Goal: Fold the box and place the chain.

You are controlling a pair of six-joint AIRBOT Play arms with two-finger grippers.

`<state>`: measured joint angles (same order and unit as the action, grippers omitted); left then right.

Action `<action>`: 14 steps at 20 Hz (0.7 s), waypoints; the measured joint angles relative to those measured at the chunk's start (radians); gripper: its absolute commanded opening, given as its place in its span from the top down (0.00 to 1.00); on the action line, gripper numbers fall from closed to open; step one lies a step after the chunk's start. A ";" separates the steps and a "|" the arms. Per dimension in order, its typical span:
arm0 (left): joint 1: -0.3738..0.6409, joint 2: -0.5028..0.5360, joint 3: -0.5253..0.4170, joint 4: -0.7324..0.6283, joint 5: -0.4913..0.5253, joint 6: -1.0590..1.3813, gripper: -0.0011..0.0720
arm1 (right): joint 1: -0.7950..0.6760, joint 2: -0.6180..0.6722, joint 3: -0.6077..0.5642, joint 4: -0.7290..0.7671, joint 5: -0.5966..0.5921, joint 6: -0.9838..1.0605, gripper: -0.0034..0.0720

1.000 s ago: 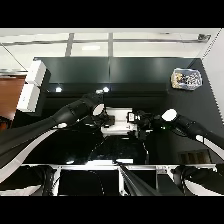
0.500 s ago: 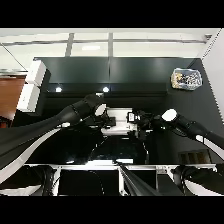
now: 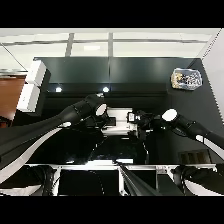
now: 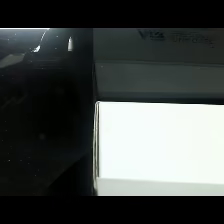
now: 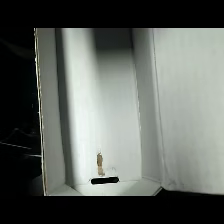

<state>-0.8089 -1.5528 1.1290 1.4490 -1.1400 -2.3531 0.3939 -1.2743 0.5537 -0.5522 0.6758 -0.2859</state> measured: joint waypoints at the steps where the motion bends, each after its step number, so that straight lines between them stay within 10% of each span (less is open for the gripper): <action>1: 0.000 0.000 0.000 -0.004 0.004 0.004 0.95 | 0.000 0.000 0.000 0.000 0.000 0.002 0.36; 4: 0.000 0.000 0.002 -0.013 0.014 0.011 0.94 | 0.000 0.000 0.000 0.000 0.000 0.003 0.36; 7: 0.000 -0.001 0.005 -0.035 0.053 0.009 0.28 | 0.000 0.001 0.000 0.002 -0.003 0.004 0.36; 11: -0.001 0.000 0.006 -0.039 0.052 0.013 0.31 | 0.001 0.000 0.000 0.003 -0.004 0.001 0.36; 14: 0.000 0.000 0.006 -0.031 0.040 0.015 0.59 | 0.001 -0.001 0.000 0.002 -0.003 0.001 0.36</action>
